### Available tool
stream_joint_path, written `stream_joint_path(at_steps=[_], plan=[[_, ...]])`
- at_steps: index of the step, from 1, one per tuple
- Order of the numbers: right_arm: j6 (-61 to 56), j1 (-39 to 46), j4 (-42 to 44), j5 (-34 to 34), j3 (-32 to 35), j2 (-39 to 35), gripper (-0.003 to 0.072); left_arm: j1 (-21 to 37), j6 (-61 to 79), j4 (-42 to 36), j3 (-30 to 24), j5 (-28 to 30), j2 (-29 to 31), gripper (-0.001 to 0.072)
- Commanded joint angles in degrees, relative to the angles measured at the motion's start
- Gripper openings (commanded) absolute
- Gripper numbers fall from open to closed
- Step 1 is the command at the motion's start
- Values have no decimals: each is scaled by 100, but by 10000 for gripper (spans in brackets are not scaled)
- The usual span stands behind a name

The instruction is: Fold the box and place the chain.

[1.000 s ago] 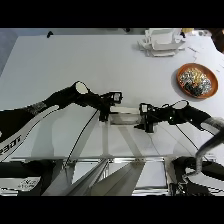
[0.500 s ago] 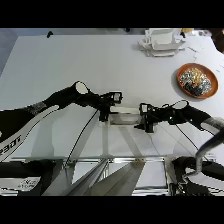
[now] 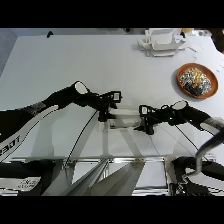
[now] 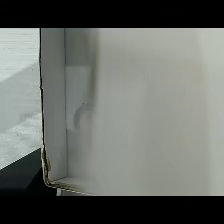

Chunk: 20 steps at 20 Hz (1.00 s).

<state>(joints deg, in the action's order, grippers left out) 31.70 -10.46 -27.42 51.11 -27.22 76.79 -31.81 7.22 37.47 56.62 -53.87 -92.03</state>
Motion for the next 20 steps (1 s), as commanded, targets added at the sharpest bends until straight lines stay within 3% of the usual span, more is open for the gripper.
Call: stream_joint_path(at_steps=[1, 7, 9, 10, 11, 12, 14, 17, 20], plan=[[-33, 0, 46, -59, -4, -7, 400, 85, -553, 164, 7, -46, 293, 522], [-33, -2, 46, -55, -4, -7, 400, 203, -2234, 1904, 7, -450, 1574, 510], [-33, 0, 46, -61, -4, -7, 400, 195, -2465, 2280, 7, -815, 2094, 367], [-33, -2, 46, -59, -4, -7, 400, 177, -2470, 2275, 7, -1034, 2330, 246], [-33, 0, 48, -55, -4, -7, 400, 164, -2544, 2234, 4, -1215, 2509, 68], [-33, 0, 46, -55, -4, -7, 400, 140, -2583, 2098, 4, -1423, 2636, 1], [-33, 0, 46, -59, -4, -7, 400, 13, -2874, 1856, -2, -1641, 2677, 1], [-33, 0, 46, -55, -4, -7, 400, -428, -3464, 1755, -90, -1217, 2605, 1], [-33, 0, 46, -57, -4, -7, 400, -839, -3471, 1137, -153, -798, 2343, 1]])
